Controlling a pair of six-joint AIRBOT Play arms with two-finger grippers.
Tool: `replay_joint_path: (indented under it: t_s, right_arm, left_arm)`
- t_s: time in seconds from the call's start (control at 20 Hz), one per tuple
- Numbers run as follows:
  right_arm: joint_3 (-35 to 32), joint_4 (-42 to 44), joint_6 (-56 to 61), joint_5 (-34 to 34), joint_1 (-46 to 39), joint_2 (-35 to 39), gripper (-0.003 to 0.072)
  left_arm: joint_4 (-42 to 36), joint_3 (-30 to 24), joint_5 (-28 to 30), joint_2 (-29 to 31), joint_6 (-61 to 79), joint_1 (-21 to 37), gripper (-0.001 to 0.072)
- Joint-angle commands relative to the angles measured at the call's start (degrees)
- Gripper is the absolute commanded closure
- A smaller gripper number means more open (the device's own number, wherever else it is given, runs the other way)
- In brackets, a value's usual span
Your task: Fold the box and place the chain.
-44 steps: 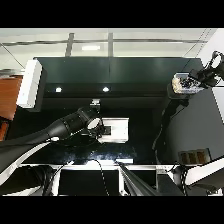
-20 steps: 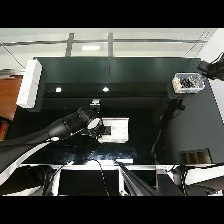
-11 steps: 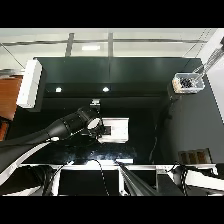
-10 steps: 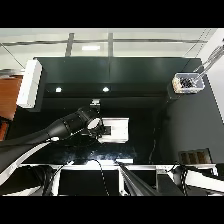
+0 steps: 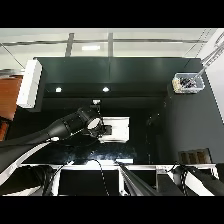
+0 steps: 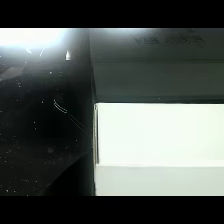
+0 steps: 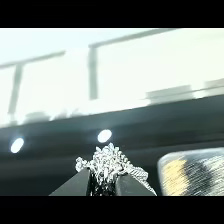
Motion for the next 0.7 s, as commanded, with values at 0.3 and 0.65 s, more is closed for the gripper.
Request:
replay_joint_path:
  t_s: [0.3, 0.65]
  right_arm:
    - [-5.8, 1.5, -0.9, 20.2, 21.0, 8.3, 0.0671]
    - [-10.7, 12.0, -0.5, 12.7, 32.7, 8.2, 0.0671]
  left_arm:
    - [0.1, 0.0, -0.1, 0.0, 0.0, 0.0, 0.0684]
    - [0.3, 0.0, 0.0, 0.0, 0.2, -0.1, 0.0684]
